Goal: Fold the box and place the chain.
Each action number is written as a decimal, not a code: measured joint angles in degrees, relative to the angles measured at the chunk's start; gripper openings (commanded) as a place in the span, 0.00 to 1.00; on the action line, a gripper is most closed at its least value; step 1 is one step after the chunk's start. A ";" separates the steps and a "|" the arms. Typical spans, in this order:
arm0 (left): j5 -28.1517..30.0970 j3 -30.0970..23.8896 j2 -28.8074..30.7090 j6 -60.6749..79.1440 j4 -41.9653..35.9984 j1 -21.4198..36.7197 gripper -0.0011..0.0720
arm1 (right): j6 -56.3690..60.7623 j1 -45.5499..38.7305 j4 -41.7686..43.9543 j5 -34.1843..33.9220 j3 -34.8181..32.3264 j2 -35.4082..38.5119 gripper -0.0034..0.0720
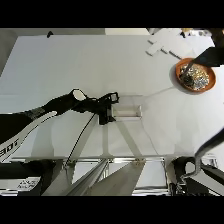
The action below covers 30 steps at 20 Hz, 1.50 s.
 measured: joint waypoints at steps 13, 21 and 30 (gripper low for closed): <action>0.00 0.00 -0.02 0.00 0.00 0.00 0.03 | -0.44 23.56 1.22 8.24 -0.13 7.50 0.06; 0.00 0.00 0.00 0.02 0.00 0.00 0.03 | -1.11 32.96 1.27 1.14 -5.22 7.96 0.06; 0.00 0.00 0.00 0.02 0.00 0.00 0.03 | -11.98 34.77 5.70 -18.34 -27.76 5.66 0.06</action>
